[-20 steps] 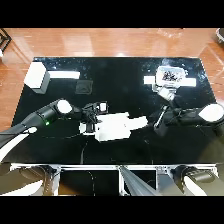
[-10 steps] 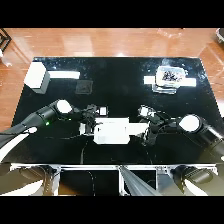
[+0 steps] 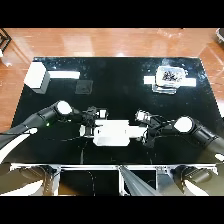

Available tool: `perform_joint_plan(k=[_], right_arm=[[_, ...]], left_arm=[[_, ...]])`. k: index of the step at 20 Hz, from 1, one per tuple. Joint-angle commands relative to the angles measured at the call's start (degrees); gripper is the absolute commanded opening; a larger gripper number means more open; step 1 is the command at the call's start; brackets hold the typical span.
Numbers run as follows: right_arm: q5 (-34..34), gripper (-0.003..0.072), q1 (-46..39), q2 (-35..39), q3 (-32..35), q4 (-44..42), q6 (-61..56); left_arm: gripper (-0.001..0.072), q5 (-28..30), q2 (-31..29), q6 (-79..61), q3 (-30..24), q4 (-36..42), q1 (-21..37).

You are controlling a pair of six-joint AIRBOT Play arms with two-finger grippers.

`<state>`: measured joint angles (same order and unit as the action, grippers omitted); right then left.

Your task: Fold the box and place the chain.

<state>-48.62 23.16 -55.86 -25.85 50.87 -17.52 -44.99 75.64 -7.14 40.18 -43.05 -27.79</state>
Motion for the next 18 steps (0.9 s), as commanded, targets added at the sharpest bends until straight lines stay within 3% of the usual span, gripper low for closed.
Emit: perform_joint_plan(k=[1, 7, 10, 14, 18], right_arm=[[1.4, 0.0698, 2.4, -0.5, 1.4, -1.0, 0.6], [10.0, 0.0698, 11.2, -0.8, 1.4, -1.4, -0.3], [10.4, 0.0698, 11.8, -0.8, 1.4, -3.3, -0.4], [14.6, 0.0698, 12.0, -0.9, 1.4, -11.9, -2.8], [14.4, 0.0698, 12.4, -0.9, 1.4, -11.2, -4.8]], left_arm=[[0.0019, 0.0, 0.1, -0.1, -0.3, 0.1, 0.0], [0.0019, 0.0, 0.1, 0.0, -0.3, 0.1, 0.0], [0.0019, 0.0, 0.1, 0.0, -0.3, 0.1, 0.0], [0.0019, 0.0, 0.1, -0.1, -0.3, 0.1, 0.0], [0.0019, 0.0, 0.1, 0.0, -0.3, 0.1, 0.0]])
